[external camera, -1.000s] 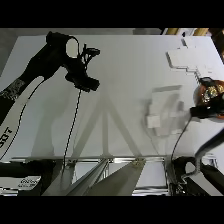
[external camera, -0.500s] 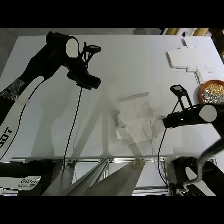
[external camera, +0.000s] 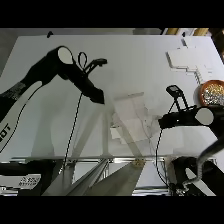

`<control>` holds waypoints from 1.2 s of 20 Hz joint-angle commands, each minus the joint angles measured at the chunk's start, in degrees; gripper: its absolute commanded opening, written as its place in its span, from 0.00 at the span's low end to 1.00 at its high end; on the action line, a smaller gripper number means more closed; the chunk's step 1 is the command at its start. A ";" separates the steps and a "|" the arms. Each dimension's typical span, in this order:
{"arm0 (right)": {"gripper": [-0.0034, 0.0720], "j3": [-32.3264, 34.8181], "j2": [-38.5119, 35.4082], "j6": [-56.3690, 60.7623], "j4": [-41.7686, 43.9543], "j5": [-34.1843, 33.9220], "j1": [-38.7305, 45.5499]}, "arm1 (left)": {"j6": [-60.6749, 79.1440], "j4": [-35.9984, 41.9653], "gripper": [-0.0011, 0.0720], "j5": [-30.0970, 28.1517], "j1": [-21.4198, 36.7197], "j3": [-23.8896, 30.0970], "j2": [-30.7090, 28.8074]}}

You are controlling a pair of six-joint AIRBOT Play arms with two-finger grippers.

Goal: Fold the box and place the chain.

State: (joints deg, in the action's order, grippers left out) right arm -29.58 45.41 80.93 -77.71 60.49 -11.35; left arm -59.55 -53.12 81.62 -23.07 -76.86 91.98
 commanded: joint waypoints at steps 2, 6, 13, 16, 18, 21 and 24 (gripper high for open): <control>0.07 0.02 -0.04 0.09 0.15 0.00 -0.13 | 18.08 13.18 0.92 -5.07 -0.66 9.22 0.76; 0.07 0.02 -0.04 0.09 0.17 0.24 -0.13 | 27.63 22.03 0.91 -9.46 -4.24 9.53 2.27; 0.07 0.02 -0.04 0.11 0.17 0.68 -0.13 | 30.47 24.09 0.87 -12.17 -7.93 9.53 6.60; 0.07 0.02 -0.02 0.09 0.15 1.05 -0.13 | 31.39 25.64 0.76 -14.43 -8.37 9.53 7.50; 0.07 0.02 -0.02 0.09 0.15 1.07 -0.13 | 31.56 25.20 0.47 -15.85 -8.46 9.53 7.52; 0.07 0.02 -0.04 0.09 0.15 1.18 -0.13 | 32.76 25.22 0.10 -17.05 -8.46 9.53 7.52; 0.07 -0.17 -0.04 0.07 0.15 1.60 -0.13 | 36.96 25.22 0.02 -14.97 -8.59 9.51 7.34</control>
